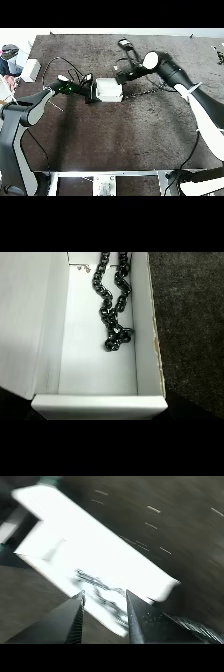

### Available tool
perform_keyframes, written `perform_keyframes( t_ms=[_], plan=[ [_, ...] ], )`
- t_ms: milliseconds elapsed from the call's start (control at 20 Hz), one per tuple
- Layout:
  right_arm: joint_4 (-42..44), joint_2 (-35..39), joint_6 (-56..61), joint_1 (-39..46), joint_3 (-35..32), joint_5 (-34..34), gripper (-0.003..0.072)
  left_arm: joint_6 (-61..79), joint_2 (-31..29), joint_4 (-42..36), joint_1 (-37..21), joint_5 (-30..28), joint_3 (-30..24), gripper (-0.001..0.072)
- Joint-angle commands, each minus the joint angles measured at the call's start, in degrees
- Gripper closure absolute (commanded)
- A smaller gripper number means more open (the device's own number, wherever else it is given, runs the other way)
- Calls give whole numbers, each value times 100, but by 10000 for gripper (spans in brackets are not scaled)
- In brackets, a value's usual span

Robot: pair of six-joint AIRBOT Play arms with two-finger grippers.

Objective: Fold the box and place the chain.

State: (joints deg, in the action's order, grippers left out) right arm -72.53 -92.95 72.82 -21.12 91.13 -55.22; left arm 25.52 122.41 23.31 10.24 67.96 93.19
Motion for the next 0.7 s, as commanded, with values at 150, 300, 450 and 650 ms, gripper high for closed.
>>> perform_keyframes(
  t_ms=[150, 300, 450, 650],
  plan=[
    [-4, 901, 922, 1700, -1617, 313, 389, 2, 2, 0, 0, -4, -2, 240],
    [-4, 1058, 1429, 2284, -2546, 1255, 390, 2, 2, 0, 0, -2, -2, 240],
    [136, 776, 1766, 2636, -2898, 1945, 390, 2, 2, 0, 0, -2, -2, 240],
    [616, 417, 1753, 2691, -2885, 2623, 391, 2, 2, 0, 0, -2, -2, 240]
  ],
)
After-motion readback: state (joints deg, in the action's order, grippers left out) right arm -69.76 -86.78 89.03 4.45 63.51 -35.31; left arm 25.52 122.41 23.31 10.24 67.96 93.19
